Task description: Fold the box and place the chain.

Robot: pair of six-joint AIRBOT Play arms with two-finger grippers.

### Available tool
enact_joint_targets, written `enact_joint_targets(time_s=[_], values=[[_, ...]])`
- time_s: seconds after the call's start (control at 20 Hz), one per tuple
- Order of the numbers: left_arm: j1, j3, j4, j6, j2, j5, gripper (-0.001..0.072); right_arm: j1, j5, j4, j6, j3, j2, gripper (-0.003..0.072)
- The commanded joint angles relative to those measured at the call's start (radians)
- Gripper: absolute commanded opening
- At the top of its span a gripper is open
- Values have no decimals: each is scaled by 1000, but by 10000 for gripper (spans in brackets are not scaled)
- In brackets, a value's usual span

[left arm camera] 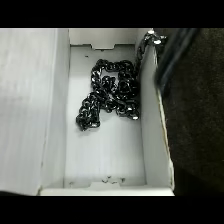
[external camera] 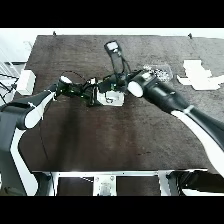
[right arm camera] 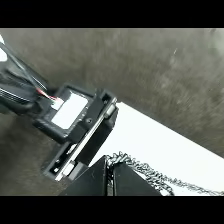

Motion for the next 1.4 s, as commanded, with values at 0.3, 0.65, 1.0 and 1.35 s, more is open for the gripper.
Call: enact_joint_targets(time_s=[0.3, 0.65, 1.0, 1.35], values=[[1, 0, 0, 1, 1, 1, 476, -65, -49, -3, -5, 4, -62, 10], [1, 0, 0, 0, 0, 1, 476, -65, 18, -3, -35, 4, 138, 11], [1, 0, 0, 0, 0, 1, 476, -63, -26, 62, -34, -58, 75, 11], [1, 0, 0, 0, 0, 1, 476, -65, -141, 87, -34, -117, -119, 66]])
